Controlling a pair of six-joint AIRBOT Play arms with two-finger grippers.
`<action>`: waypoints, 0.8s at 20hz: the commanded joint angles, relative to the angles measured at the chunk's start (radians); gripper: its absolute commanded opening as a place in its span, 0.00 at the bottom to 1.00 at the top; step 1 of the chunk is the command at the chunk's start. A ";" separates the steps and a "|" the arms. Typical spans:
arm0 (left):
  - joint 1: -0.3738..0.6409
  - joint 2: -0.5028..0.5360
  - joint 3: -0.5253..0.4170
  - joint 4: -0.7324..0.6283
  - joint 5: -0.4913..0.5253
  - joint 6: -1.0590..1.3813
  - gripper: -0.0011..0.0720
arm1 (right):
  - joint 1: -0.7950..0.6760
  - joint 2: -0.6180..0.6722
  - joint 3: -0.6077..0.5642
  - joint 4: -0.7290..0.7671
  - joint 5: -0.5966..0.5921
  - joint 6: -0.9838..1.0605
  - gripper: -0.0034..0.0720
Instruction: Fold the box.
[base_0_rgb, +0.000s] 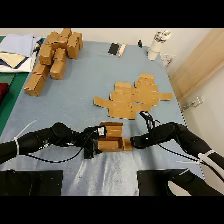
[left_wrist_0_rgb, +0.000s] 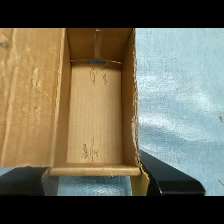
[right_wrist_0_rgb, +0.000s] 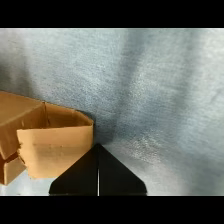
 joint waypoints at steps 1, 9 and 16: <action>0.001 0.000 0.000 -0.001 0.000 0.000 0.66 | 0.001 0.015 0.000 0.013 -0.022 -0.006 0.05; 0.001 0.000 0.000 -0.001 0.000 0.000 0.66 | 0.001 0.144 0.005 0.035 -0.093 -0.005 0.05; 0.001 0.000 0.000 -0.001 0.000 0.000 0.66 | 0.001 0.171 0.013 0.156 -0.089 -0.058 0.20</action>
